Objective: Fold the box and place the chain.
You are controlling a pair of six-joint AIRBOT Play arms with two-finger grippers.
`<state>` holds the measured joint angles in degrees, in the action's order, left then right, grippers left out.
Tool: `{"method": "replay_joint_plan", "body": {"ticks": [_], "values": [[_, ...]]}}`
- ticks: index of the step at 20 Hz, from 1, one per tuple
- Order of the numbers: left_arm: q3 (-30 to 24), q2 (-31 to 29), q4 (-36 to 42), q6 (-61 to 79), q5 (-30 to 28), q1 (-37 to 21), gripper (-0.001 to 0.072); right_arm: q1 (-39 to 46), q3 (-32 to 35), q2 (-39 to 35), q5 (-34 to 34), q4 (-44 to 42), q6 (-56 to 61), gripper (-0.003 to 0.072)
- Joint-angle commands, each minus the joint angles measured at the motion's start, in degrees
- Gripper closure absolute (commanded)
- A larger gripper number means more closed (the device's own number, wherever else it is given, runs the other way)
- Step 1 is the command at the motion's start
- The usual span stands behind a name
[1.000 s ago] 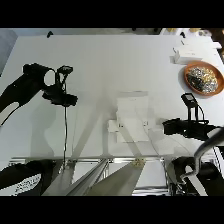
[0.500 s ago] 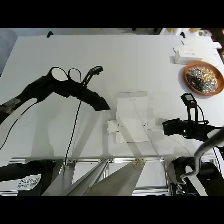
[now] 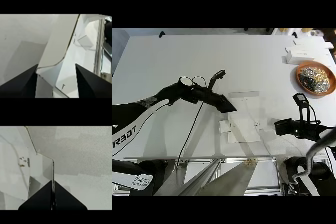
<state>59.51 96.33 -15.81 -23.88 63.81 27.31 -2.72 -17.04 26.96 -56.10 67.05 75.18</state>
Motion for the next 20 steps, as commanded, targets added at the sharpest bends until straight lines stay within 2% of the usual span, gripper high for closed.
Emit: {"method": "replay_joint_plan", "body": {"ticks": [1,6,8,10,12,13,16,18,20], "values": [[0.1,1.3,1.7,2.0,0.5,1.1,0.0196,-0.1,0.0,0.0,0.0,0.0,0.0,0.0669],[0.2,1.5,1.7,3.5,1.4,2.1,0.0255,-0.1,0.0,0.0,0.0,0.0,0.0,0.0669],[0.2,1.5,0.9,3.5,2.1,2.4,0.0473,-0.1,0.0,0.0,0.0,0.0,0.0,0.0669],[0.2,1.4,0.6,3.5,1.9,2.4,0.0521,-0.1,0.0,0.0,0.0,-0.1,0.0,0.0669],[0.2,1.4,-0.8,3.5,2.0,2.3,0.0657,-0.1,0.0,0.0,0.0,-0.1,0.0,0.0669],[0.2,1.4,-2.1,3.6,2.2,2.3,0.0700,-0.1,0.0,0.0,0.0,0.0,0.0,0.0669],[0.2,1.3,-5.5,6.7,3.1,2.3,0.0700,-0.1,0.0,0.0,0.0,-0.2,0.0,0.0669],[0.2,1.0,-4.9,12.2,1.6,2.3,0.0703,-0.1,0.0,0.0,0.0,-1.7,0.0,0.0662],[0.2,-0.3,-4.5,19.7,0.7,2.3,0.0703,-0.1,-0.9,0.0,-0.3,-3.5,0.0,0.0509]]}}
